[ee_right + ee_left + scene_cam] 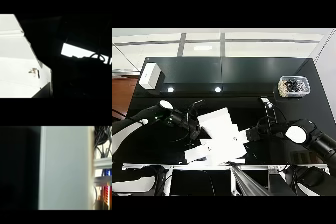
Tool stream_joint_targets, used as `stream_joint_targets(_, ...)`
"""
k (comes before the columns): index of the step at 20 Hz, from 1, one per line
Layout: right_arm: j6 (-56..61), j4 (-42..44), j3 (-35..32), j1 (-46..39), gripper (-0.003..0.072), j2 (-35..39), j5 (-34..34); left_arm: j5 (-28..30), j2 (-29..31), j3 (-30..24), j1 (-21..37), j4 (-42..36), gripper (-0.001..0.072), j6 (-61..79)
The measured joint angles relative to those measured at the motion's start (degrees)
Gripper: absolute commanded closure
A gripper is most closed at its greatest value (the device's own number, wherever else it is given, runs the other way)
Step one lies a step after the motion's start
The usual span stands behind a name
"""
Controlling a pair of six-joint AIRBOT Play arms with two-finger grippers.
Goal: Fold the box and place the chain.
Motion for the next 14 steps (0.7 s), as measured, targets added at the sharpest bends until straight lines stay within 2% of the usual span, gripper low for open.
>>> stream_joint_targets(1, 0.0, -0.07, 0.0, 0.0, 0.0667, 0.0, 0.0, -0.04, 0.0, 0.0, -0.04, 0.22, 0.068, -0.2)
stream_joint_targets(2, -0.02, -0.07, 0.0, 0.0, 0.0666, 0.0, -0.04, -0.04, 0.0, 0.0, -0.04, 0.42, 0.068, -0.31)
stream_joint_targets(3, 0.0, -0.07, 0.0, 0.0, 0.0514, 0.0, -0.26, -0.02, 0.0, 0.0, -0.02, 0.48, 0.0681, -0.55)
stream_joint_targets(4, 0.24, -0.07, 0.0, 0.0, 0.0099, 0.0, -0.79, -0.04, 0.0, 0.0, -0.04, 0.68, 0.0681, -0.68)
stream_joint_targets(5, 0.35, -0.13, 0.0, 0.0, -0.0034, 0.0, -1.09, 0.11, 0.0, 0.0, -0.04, 0.87, 0.0681, -0.7)
stream_joint_targets(10, 1.77, -3.8, 0.48, -2.89, -0.0034, 1.07, 1.01, 1.68, 0.0, 0.63, -0.04, 0.98, 0.0683, -0.66)
stream_joint_targets(14, 0.17, -17.7, 2.25, -7.41, -0.0033, 3.39, 4.11, 3.34, 0.92, 3.45, -1.14, 1.81, 0.0685, 3.48)
